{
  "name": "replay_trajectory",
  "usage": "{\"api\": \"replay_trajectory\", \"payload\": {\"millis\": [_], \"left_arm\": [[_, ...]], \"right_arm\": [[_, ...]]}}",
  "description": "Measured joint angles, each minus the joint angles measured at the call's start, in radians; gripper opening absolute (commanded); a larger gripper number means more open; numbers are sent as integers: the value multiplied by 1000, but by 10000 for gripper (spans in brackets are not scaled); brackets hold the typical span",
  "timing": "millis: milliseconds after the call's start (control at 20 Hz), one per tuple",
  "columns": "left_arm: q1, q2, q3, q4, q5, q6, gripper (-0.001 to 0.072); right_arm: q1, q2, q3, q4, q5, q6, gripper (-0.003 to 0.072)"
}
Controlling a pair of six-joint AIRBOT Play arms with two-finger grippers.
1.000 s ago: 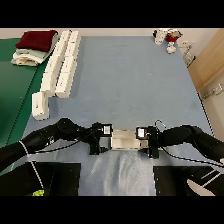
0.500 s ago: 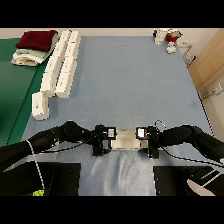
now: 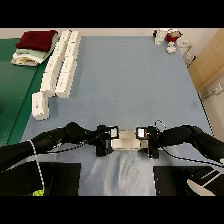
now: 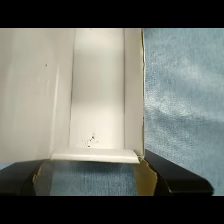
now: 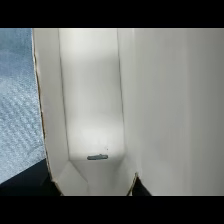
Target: Fold the box.
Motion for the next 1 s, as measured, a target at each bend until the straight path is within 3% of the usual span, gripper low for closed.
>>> {"api": "replay_trajectory", "payload": {"millis": [600,650,700,750,1000], "left_arm": [[-18,-32,10,-10,19,0,696],[-19,-32,10,-10,19,0,555],[-21,-33,11,-11,19,0,345],[-21,-34,11,-10,18,1,313],[-22,-41,13,-10,18,0,313]], "right_arm": [[0,0,0,0,0,0,468],[0,0,0,0,0,0,468],[0,0,0,0,0,0,469],[0,0,0,0,0,0,468],[0,0,0,0,0,0,469]]}}
